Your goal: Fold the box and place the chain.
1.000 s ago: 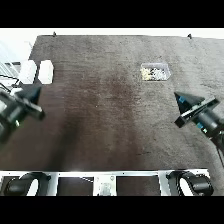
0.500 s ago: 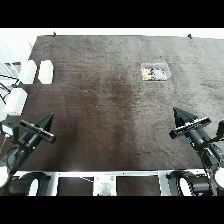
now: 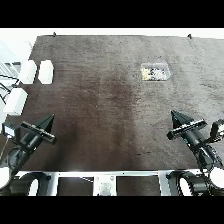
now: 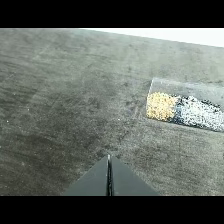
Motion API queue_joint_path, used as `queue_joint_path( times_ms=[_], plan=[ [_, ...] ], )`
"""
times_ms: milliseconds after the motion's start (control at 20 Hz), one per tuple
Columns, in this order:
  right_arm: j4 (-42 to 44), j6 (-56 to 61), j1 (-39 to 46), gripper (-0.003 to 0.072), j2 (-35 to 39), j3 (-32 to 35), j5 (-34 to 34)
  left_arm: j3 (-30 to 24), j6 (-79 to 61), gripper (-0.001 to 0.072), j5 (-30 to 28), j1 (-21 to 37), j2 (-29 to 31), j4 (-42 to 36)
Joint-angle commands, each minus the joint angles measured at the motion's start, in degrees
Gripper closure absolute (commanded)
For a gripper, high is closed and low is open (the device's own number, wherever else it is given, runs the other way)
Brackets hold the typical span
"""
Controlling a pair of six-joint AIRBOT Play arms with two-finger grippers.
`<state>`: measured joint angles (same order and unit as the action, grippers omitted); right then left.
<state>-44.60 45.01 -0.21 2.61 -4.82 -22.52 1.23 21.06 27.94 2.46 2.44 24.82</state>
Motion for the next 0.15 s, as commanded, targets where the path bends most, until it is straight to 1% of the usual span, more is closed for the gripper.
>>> queue_joint_path(
  times_ms=[0, 100],
  plan=[
    [0.0, 0.0, 0.04, 0.0675, 0.04, 0.11, 0.04, -0.04, -0.04, 0.0689, -0.02, -0.02, 0.04, 0.0],
    [0.0, 0.0, 0.04, 0.0675, 0.04, 0.11, 0.04, -0.04, -0.04, 0.0689, -0.02, -0.02, 0.04, 0.0]
  ],
)
